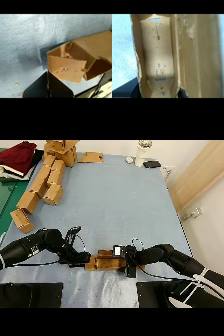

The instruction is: Fold the box.

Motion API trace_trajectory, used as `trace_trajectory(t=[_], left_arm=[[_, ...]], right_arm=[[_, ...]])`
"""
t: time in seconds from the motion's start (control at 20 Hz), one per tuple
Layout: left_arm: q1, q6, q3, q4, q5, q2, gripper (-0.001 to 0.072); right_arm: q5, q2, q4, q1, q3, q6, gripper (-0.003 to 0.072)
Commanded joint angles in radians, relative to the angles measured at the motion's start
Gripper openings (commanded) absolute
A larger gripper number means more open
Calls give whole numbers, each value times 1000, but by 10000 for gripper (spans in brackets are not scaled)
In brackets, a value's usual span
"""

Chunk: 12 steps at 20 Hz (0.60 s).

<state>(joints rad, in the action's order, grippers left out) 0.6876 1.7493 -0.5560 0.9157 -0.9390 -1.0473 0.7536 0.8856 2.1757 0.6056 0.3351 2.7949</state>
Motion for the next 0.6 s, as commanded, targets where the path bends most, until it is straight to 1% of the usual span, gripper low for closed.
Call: trace_trajectory(t=[0.0,0.35,0.55], left_arm=[[-3,2,0,6,-13,14,11],[-1,-50,0,-89,-10,15,11],[-1,-138,0,-199,3,15,10]], right_arm=[[-1,0,1,1,0,-1,505],[-1,0,1,1,0,-1,505],[-1,0,1,1,0,-1,506]])
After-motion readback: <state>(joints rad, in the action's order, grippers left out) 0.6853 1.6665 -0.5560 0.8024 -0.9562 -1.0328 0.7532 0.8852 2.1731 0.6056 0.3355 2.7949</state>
